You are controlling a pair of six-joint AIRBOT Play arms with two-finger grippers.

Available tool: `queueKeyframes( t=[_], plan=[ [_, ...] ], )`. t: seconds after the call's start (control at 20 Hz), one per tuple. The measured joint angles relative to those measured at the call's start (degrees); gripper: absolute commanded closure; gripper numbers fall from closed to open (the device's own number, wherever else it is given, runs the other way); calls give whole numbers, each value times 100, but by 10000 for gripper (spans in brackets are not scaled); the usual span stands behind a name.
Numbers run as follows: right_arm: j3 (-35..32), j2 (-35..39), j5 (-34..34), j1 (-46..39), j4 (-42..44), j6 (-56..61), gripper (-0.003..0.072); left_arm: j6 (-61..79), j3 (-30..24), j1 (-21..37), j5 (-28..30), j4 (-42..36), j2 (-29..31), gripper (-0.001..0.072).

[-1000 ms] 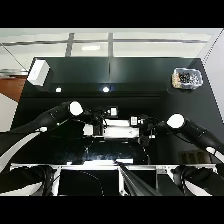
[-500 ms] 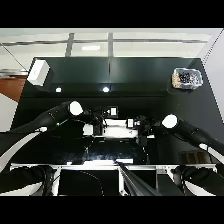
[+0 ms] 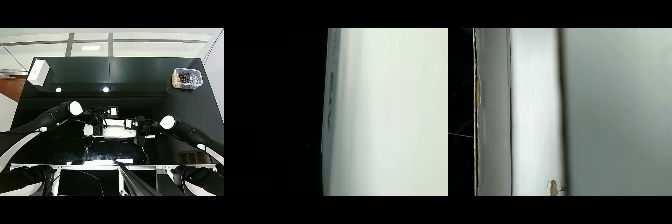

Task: Fold the box and place the chain.

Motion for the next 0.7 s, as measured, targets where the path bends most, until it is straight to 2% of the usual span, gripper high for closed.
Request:
queueKeyframes(
  t=[0.7],
  plan=[
    [-2, 48, 313, -313, -138, 79, -17, -15, 0, 0, -2, 9, 0, 683]
  ],
)
